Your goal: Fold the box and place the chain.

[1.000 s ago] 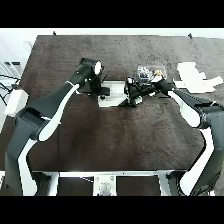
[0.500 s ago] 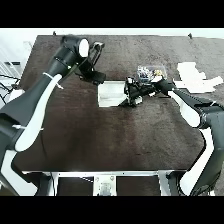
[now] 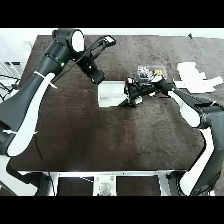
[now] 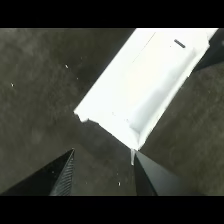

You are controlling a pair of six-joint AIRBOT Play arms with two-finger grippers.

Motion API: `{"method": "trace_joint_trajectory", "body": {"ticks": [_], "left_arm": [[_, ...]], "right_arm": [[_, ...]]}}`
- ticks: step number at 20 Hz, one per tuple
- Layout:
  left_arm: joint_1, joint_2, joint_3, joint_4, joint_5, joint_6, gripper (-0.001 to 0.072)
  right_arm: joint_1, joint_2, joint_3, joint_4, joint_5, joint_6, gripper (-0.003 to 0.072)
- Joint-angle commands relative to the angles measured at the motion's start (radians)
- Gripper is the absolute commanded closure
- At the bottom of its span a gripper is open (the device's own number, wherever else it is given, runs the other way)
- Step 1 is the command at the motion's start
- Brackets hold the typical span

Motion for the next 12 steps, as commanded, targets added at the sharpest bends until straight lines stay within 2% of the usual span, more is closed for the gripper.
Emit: {"method": "trace_joint_trajectory", "body": {"ticks": [1, 3, 5, 7, 9, 10, 11, 12], "left_arm": [[0.01, 0.004, -0.001, -0.111, 0.053, 0.097, 0.0273], [0.075, 0.013, -0.001, -0.36, -0.024, 0.289, 0.0273], [0.195, 0.013, -0.006, -0.645, -0.146, 0.457, 0.0275], [0.29, 0.011, -0.041, -0.679, -0.175, 0.521, 0.0273], [0.336, 0.01, -0.114, -0.678, -0.161, 0.662, 0.0271], [0.335, 0.01, -0.165, -0.669, -0.138, 0.776, 0.0235], [0.33, 0.007, -0.218, -0.66, -0.096, 0.859, -0.0011], [0.326, 0.006, -0.283, -0.655, 0.0, 0.895, -0.0011]], "right_arm": [[0.0, 0.0, 0.0, 0.0, 0.0, 0.0, 0.0211], [0.0, 0.0, 0.0, 0.0, 0.0, 0.0, 0.0212], [0.0, 0.0, 0.0, 0.0, 0.0, 0.0, 0.0211], [0.0, 0.0, 0.0, 0.0, 0.0, 0.0, 0.0211], [0.0, 0.0, 0.0, 0.0, 0.0, 0.0, 0.0211], [0.0, 0.0, 0.0, 0.0, 0.0, 0.0, 0.0211], [0.0, 0.0, 0.0, 0.0, 0.0, 0.0, 0.0211], [0.0, 0.0, 0.0, 0.0, 0.0, 0.0, 0.0211]]}}
